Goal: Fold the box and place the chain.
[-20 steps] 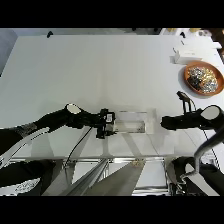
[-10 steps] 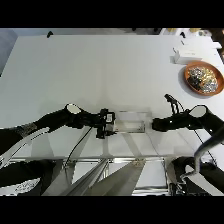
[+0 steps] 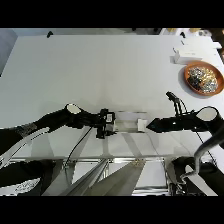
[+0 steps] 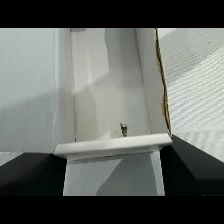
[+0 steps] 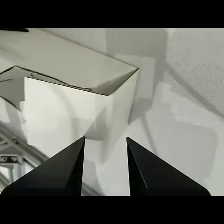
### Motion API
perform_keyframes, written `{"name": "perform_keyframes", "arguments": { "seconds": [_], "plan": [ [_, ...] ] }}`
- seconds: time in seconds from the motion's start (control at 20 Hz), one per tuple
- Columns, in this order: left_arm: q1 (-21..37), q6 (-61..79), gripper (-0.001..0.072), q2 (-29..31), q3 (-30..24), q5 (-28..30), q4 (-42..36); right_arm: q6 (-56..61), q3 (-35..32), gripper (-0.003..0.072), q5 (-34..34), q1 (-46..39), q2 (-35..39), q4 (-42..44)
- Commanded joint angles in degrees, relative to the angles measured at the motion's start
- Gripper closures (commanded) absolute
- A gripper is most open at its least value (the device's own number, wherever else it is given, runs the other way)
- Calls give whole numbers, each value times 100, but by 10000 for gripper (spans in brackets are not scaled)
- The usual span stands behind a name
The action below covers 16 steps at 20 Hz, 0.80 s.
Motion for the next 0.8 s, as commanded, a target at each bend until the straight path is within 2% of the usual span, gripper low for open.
{"name": "perform_keyframes", "arguments": {
  "seconds": [0.0,0.05,0.15,0.2,0.35,0.4,0.55,0.75],
  "plan": [
    [2,4,501,0,2,2,2,-9,-2,382,138,52,55,190],
    [2,2,501,0,2,2,2,-9,-2,342,105,144,55,188],
    [2,2,501,0,2,2,2,63,-2,324,-101,442,52,166],
    [2,2,501,0,2,2,2,219,-2,271,-286,588,52,136],
    [2,4,501,0,2,2,2,914,20,185,-835,1032,52,-260],
    [2,2,501,0,2,2,2,1244,85,126,-916,1211,52,-501],
    [2,4,501,0,2,2,2,2323,439,124,-1193,1941,-31,-1305],
    [2,4,501,0,2,0,2,3364,942,154,-1296,2859,-678,-1954]
  ]
}}
